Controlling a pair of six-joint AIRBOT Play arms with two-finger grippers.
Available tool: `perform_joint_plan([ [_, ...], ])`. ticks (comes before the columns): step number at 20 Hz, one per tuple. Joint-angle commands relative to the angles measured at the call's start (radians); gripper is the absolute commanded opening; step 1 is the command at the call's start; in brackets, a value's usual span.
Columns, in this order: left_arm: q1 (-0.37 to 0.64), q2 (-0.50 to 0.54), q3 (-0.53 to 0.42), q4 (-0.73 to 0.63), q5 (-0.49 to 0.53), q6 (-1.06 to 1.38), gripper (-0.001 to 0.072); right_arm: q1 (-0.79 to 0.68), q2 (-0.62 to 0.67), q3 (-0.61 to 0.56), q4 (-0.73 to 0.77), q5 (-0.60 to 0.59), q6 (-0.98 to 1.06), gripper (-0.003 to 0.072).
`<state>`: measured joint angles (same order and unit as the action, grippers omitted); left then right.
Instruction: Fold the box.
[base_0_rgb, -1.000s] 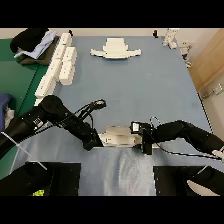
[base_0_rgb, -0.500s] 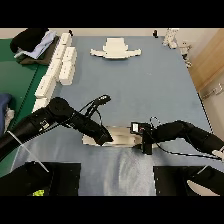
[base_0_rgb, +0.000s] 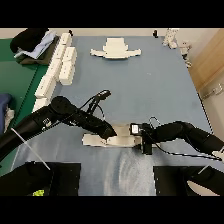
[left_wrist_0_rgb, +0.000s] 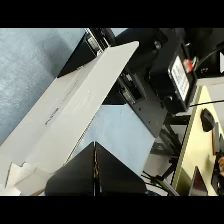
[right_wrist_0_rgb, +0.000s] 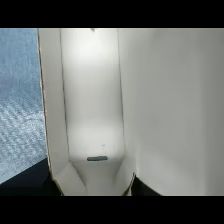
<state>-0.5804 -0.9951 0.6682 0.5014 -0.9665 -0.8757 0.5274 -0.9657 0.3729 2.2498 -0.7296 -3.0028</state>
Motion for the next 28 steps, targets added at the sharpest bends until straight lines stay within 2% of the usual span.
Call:
perform_joint_plan([
  [1,0.000,-0.028,0.004,-0.050,0.043,-0.008,0.0013,0.005,0.000,0.000,-0.003,-0.002,-0.002,0.0514],
  [4,0.000,-0.077,0.018,-0.089,0.054,-0.010,0.0012,0.005,0.000,0.000,-0.003,-0.002,-0.002,0.0514],
  [7,0.002,-0.129,0.018,-0.103,0.127,-0.042,0.0012,0.004,0.000,0.000,-0.003,-0.002,-0.002,0.0514],
  [12,0.003,-0.207,0.018,-0.024,0.190,-0.137,0.0012,0.004,0.000,0.000,-0.003,-0.002,-0.002,0.0513],
  [19,0.035,-0.258,0.018,-0.007,0.211,-0.172,0.0012,0.004,0.000,0.000,-0.003,-0.002,-0.002,0.0514],
  [22,0.042,-0.259,0.018,-0.008,0.263,-0.172,0.0013,0.004,0.000,0.000,-0.003,-0.002,-0.002,0.0514],
  [28,0.044,-0.271,0.018,-0.008,0.256,-0.171,0.0013,0.004,0.000,0.000,-0.003,-0.002,-0.002,0.0514],
])
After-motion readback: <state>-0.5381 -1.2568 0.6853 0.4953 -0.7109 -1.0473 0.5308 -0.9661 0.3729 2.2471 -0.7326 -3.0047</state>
